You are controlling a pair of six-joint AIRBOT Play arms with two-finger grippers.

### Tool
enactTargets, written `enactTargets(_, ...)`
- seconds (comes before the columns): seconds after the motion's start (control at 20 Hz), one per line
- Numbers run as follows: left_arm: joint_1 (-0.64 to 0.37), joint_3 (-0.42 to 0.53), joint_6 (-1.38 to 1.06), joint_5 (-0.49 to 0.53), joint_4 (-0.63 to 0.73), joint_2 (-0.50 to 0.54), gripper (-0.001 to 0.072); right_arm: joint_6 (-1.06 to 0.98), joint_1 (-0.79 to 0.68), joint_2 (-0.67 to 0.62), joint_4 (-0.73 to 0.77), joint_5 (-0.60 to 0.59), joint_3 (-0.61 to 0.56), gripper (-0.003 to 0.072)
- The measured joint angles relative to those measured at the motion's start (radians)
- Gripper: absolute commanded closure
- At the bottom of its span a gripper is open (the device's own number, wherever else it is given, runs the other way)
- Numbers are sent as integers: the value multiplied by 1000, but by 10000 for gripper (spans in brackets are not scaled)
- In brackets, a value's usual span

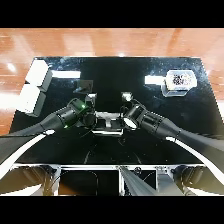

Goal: Fold the box and place the chain.

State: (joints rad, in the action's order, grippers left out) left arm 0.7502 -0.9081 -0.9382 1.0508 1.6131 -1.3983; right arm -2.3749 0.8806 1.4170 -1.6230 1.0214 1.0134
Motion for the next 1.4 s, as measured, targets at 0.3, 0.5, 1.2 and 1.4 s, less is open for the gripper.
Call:
enactTargets(0.3, 0, 0, 0, 0, 0, 0, 687, 8, 0, 14, 0, -3, 1, 382)
enactTargets(0.5, 0, 0, 0, 1, 0, 0, 687, 10, -1, 21, 0, -5, 1, 382)
enactTargets(1.2, 0, 0, 0, 3, 0, 0, 687, 14, -2, 63, 13, -31, 3, 382)
enactTargets(1.4, 0, 0, 0, 3, 0, 0, 687, 17, -1, 65, 16, -34, 3, 595)
